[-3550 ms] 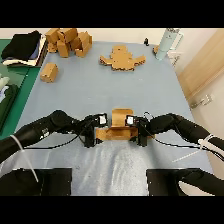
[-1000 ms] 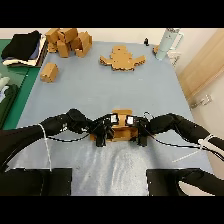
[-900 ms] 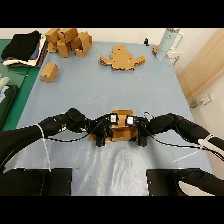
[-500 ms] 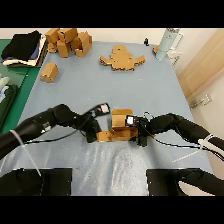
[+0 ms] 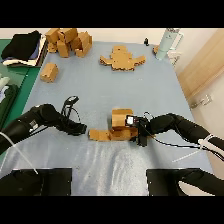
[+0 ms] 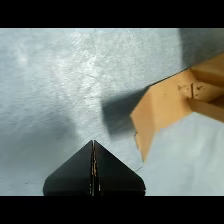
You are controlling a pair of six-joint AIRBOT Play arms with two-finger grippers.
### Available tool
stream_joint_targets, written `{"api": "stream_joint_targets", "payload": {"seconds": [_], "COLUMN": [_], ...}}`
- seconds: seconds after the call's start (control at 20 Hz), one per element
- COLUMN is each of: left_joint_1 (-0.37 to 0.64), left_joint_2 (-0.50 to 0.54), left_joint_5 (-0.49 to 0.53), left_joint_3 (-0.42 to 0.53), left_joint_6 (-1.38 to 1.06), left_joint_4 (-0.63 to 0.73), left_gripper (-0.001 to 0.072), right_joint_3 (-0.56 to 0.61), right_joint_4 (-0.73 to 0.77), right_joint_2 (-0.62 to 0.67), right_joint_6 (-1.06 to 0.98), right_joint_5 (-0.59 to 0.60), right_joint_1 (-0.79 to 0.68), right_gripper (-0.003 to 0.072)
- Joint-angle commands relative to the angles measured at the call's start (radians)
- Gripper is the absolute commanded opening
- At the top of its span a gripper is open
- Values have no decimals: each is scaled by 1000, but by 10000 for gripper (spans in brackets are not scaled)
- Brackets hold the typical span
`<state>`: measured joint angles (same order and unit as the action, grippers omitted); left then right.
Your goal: Fold the box.
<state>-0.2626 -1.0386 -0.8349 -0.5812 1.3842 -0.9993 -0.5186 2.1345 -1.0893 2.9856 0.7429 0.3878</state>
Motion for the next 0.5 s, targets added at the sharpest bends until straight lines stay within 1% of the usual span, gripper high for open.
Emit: {"api": "stream_joint_targets", "payload": {"seconds": [0.0,0.1,0.2,0.25,0.45], "left_joint_1": [-89,-141,-174,-183,-201], "left_joint_2": [-88,-136,-155,-155,-138], "left_joint_5": [116,202,253,259,229], "left_joint_3": [11,10,10,8,-19], "left_joint_6": [53,22,-19,-27,-32], "left_joint_4": [153,246,313,320,327], "left_gripper": [11,12,12,11,11], "right_joint_3": [0,0,0,0,0], "right_joint_4": [0,0,0,0,0], "right_joint_2": [0,0,0,0,0], "right_joint_6": [0,0,0,0,0], "right_joint_5": [0,0,0,0,0], "right_joint_1": [1,1,1,1,1], "right_gripper": [538,538,538,538,538]}}
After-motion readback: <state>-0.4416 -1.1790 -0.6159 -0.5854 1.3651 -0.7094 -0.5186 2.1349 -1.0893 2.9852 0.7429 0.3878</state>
